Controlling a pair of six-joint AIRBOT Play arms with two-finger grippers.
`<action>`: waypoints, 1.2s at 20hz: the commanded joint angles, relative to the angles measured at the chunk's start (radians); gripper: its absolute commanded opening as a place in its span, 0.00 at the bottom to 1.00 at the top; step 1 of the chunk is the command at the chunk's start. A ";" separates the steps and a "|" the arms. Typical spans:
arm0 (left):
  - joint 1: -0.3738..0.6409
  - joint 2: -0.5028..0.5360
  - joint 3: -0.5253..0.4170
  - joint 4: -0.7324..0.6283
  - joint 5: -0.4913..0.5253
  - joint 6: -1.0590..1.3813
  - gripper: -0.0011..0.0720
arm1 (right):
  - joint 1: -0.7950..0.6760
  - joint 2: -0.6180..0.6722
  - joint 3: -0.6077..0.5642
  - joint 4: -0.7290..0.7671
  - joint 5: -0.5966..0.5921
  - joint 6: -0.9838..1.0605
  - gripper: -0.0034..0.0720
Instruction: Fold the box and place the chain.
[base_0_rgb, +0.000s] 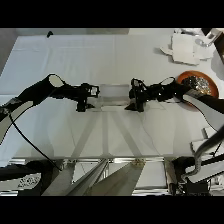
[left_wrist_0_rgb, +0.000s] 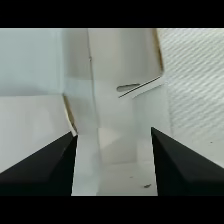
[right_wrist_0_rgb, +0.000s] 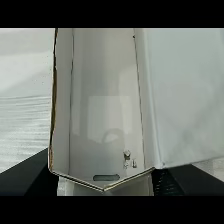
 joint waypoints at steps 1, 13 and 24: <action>-0.005 -0.001 0.000 0.001 -0.058 0.027 0.63 | 0.000 0.000 0.001 0.000 0.000 0.000 0.73; -0.008 -0.015 -0.001 -0.106 -0.048 0.130 0.34 | 0.000 0.000 0.001 0.000 0.000 0.000 0.73; -0.015 -0.055 -0.001 -0.117 -0.054 0.048 0.20 | 0.000 0.000 0.001 0.000 0.000 0.000 0.73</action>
